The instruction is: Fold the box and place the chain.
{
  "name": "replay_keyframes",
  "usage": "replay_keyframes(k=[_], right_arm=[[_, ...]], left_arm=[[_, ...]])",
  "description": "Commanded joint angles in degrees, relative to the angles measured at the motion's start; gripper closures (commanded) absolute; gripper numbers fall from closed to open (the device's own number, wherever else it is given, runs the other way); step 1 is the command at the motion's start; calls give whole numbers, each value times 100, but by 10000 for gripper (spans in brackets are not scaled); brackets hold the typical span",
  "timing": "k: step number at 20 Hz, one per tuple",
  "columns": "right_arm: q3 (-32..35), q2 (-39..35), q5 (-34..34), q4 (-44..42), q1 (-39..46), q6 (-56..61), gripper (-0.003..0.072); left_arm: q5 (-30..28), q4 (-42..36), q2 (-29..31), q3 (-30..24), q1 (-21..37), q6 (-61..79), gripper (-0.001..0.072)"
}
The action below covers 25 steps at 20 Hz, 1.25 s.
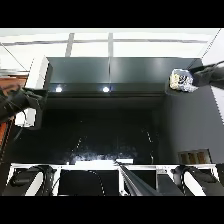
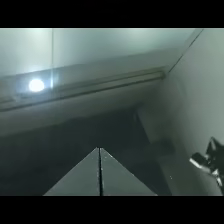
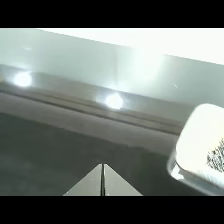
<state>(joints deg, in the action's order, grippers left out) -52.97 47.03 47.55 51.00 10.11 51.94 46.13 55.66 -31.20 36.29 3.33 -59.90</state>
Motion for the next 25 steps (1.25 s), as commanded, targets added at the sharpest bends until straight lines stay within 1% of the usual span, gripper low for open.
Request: replay_keyframes(k=[1,3,4,7,25], right_arm=[[1032,-129,-1054,2,-35,-120,669],[1097,-129,-1032,26,-35,-120,667],[1097,-129,-992,24,-35,-122,667],[1097,-129,-990,22,-35,-122,667],[1097,-129,-990,22,-35,-120,667]], left_arm=[[-323,-9,313,-570,-221,-76,679],[-660,-17,313,-570,-221,-50,678],[-721,-26,313,-570,-221,-55,677],[-579,-26,310,-581,-225,-57,678],[-590,-28,310,-581,-225,-57,677]])
